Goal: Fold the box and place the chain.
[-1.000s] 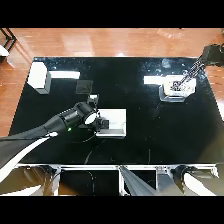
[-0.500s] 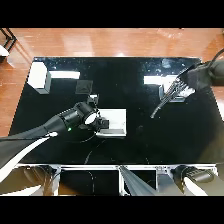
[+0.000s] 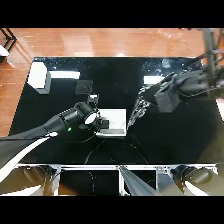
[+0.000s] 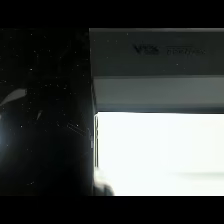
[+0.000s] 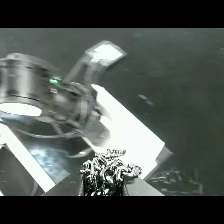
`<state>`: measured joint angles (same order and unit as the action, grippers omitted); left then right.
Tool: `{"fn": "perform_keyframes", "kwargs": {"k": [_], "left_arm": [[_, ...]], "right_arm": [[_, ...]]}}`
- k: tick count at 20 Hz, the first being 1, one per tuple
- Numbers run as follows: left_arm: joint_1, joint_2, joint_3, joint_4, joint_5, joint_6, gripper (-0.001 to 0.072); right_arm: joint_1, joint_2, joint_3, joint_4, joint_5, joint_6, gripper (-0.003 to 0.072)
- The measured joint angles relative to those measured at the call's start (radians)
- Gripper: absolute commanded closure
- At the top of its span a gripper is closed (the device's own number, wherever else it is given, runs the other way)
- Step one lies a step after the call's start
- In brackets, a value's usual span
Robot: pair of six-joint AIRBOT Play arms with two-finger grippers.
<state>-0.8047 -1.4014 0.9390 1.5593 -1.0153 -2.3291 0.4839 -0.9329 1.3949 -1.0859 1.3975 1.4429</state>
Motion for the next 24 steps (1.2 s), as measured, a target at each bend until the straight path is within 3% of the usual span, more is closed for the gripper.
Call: {"fn": "perform_keyframes", "kwargs": {"k": [7, 15, 24], "left_arm": [[0.000, 0.000, 0.000, 0.000, -0.008, 0.003, 0.0693], [0.000, 0.000, 0.000, 0.000, -0.013, 0.008, 0.0693], [0.000, 0.000, 0.000, 0.000, -0.014, 0.011, 0.0693]], "right_arm": [[0.122, -0.135, -0.017, 0.016, -0.040, -0.001, 0.0667], [0.148, -0.209, -0.159, 0.018, -0.155, -0.001, 0.0667], [0.187, -0.312, -0.191, 0.053, -0.250, -0.011, 0.0666]]}}
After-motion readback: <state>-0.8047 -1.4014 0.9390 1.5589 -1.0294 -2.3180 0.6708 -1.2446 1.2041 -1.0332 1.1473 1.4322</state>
